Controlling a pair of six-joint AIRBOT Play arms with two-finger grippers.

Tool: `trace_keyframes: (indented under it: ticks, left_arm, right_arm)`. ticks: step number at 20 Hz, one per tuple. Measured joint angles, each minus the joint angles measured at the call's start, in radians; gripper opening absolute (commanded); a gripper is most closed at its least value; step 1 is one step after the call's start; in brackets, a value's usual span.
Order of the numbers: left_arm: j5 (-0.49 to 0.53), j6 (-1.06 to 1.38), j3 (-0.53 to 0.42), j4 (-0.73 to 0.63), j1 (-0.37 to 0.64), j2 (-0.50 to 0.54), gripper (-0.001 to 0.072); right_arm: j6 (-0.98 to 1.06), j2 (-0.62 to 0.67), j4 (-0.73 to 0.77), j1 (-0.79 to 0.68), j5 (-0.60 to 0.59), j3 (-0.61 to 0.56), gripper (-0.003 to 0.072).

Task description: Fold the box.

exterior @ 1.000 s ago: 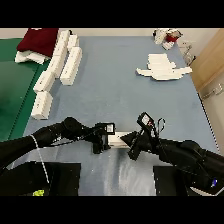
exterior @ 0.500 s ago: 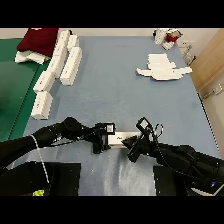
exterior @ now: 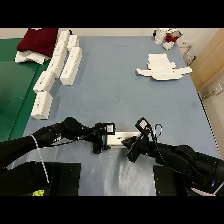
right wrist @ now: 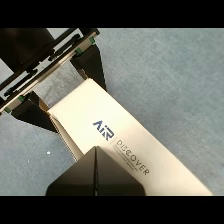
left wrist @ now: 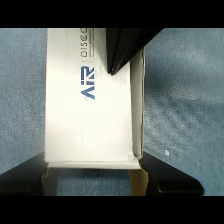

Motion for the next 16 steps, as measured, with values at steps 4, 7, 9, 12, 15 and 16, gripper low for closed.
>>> trace_keyframes:
  ticks: [4, 7, 9, 12, 15, 16]
  left_arm:
    - [-0.002, 0.000, 0.000, -0.001, 0.000, 0.000, 0.0477]
    - [-0.002, 0.001, 0.000, -0.004, 0.000, 0.000, 0.0477]
    - [-0.002, 0.001, 0.000, -0.002, 0.000, 0.000, 0.0477]
    - [-0.001, 0.001, 0.000, -0.002, 0.000, 0.000, 0.0477]
    - [-0.001, 0.001, 0.000, -0.001, 0.000, 0.000, 0.0477]
    - [-0.001, 0.001, 0.000, -0.001, 0.000, 0.000, 0.0477]
  right_arm:
    - [0.000, 0.026, -0.024, 0.000, -0.022, 0.017, 0.0010]
    - [0.000, 0.062, -0.050, 0.000, -0.024, 0.034, 0.0011]
    - [0.000, 0.080, -0.081, -0.002, -0.014, 0.045, 0.0010]
    - [0.000, 0.090, -0.129, -0.037, -0.058, 0.074, 0.0010]
    - [0.002, 0.070, -0.194, -0.135, -0.224, 0.151, 0.0010]
    - [0.004, 0.051, -0.218, -0.182, -0.304, 0.195, 0.0009]
